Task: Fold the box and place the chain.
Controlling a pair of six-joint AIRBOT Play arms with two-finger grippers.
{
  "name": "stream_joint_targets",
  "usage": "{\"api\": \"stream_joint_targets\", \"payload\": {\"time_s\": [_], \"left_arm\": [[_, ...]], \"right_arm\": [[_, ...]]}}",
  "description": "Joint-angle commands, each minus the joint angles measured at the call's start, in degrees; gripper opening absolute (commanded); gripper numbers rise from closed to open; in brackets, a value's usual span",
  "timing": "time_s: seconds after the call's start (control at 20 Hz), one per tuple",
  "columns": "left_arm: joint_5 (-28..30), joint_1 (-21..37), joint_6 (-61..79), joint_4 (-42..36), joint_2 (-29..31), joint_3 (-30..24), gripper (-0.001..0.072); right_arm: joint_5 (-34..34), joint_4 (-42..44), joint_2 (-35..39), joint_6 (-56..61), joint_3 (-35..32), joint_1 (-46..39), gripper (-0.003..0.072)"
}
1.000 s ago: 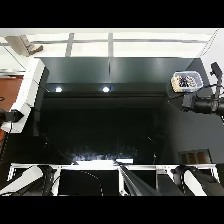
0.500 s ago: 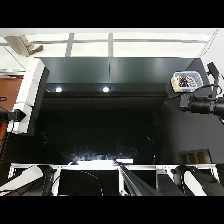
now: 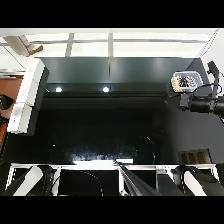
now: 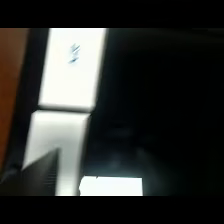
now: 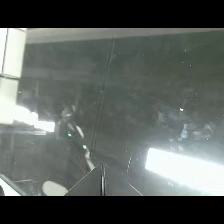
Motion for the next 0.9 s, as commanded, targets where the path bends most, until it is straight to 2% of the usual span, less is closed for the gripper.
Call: {"api": "stream_joint_targets", "payload": {"time_s": [0.0, 0.05, 0.15, 0.3, 0.4, 0.5, 0.6, 0.7, 0.85], "left_arm": [[-5.57, -5.92, -4.2, -9.92, 7.19, 0.79, 0.0055], [-5.77, -9.33, -4.57, -11.06, 8.68, 0.76, 0.0024], [-5.07, -18.29, -8.48, -11.74, 10.69, 0.76, 0.0022], [0.0, -34.53, -18.23, -5.77, 12.0, -0.17, 0.0021], [6.49, -45.31, -25.29, 2.05, 12.94, -2.58, 0.0021], [12.48, -53.7, -31.65, 7.45, 13.86, -6.23, 0.0021], [18.58, -58.95, -32.76, 8.72, 14.47, -10.84, 0.0022], [23.45, -60.59, -33.03, 8.66, 14.49, -14.82, 0.0022], [24.39, -58.49, -33.57, 9.53, 14.49, -16.63, 0.0023]], "right_arm": [[-4.74, -3.41, 0.02, 0.02, 3.76, 3.06, 0.0011], [-6.32, -6.16, 0.02, 0.48, 6.27, 4.94, 0.0011], [-6.99, -14.4, 0.02, 1.92, 11.41, 7.74, 0.0011], [-3.13, -29.35, 0.13, 10.54, 16.11, 9.11, 0.0011], [-1.79, -37.42, 1.2, 14.75, 15.39, 9.2, 0.0006], [-6.69, -39.67, 4.81, 14.97, 11.28, 9.18, 0.0006], [-17.03, -39.82, 10.01, 14.97, 3.56, 9.18, 0.0006], [-25.24, -40.37, 12.55, 14.95, -3.98, 9.16, 0.0008], [-25.29, -40.89, 12.17, 14.99, -7.48, 9.18, 0.0013]]}}
